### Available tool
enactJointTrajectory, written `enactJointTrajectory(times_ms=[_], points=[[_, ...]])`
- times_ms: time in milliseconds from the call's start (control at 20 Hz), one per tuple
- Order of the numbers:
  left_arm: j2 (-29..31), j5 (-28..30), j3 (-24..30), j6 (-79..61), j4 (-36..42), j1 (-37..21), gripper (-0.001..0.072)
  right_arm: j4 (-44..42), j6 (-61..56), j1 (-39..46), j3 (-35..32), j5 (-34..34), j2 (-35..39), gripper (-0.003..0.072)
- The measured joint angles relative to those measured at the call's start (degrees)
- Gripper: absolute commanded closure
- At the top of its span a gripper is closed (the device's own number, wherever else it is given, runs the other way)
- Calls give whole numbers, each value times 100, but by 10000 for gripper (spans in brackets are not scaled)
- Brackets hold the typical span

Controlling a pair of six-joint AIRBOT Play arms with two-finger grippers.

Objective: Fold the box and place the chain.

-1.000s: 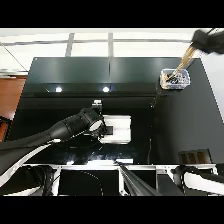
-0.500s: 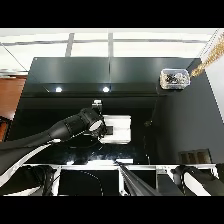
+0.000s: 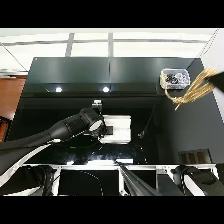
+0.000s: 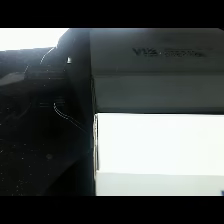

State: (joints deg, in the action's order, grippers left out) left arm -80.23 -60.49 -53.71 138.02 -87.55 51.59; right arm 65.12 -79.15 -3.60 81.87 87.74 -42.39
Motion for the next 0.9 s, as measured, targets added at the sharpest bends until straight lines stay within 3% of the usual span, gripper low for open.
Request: enactJointTrajectory(times_ms=[150,300,650,900], points=[[0,0,0,0,0,0,682,-745,116,-350,-660,151,76,682],[0,-2,0,0,0,0,682,-1410,195,-776,-1423,-120,103,682],[0,-4,-2,0,0,0,682,-2127,219,-2098,-2774,-1788,-55,681],[0,-4,0,0,0,0,682,-2267,179,-2739,-3086,-2868,-306,680]])
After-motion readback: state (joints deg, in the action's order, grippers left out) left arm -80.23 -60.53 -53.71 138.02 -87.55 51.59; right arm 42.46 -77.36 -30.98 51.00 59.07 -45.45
